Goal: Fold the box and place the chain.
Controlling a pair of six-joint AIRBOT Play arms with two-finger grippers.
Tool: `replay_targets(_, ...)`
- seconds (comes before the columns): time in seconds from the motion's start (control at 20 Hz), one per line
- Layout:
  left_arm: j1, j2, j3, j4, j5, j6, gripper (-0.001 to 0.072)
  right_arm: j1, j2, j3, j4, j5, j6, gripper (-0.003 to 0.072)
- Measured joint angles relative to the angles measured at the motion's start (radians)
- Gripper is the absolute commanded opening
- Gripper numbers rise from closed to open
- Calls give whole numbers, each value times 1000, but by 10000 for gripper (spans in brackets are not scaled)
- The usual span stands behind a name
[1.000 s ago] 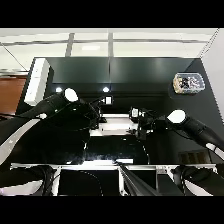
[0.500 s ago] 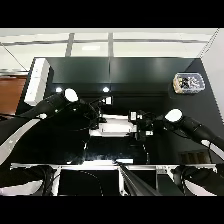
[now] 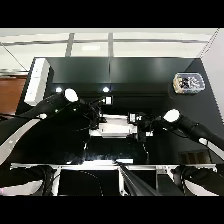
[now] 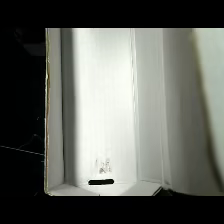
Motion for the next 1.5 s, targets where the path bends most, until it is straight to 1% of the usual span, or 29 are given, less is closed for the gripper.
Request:
replay_targets(0.45, 0, 0, 0, -2, -1, -2, 29, 0, -39, 0, -33, -18, 23, 625)
replay_targets(1.5, 0, 0, 0, -3, -1, 0, 29, 24, -47, 1, -60, -69, 71, 625)
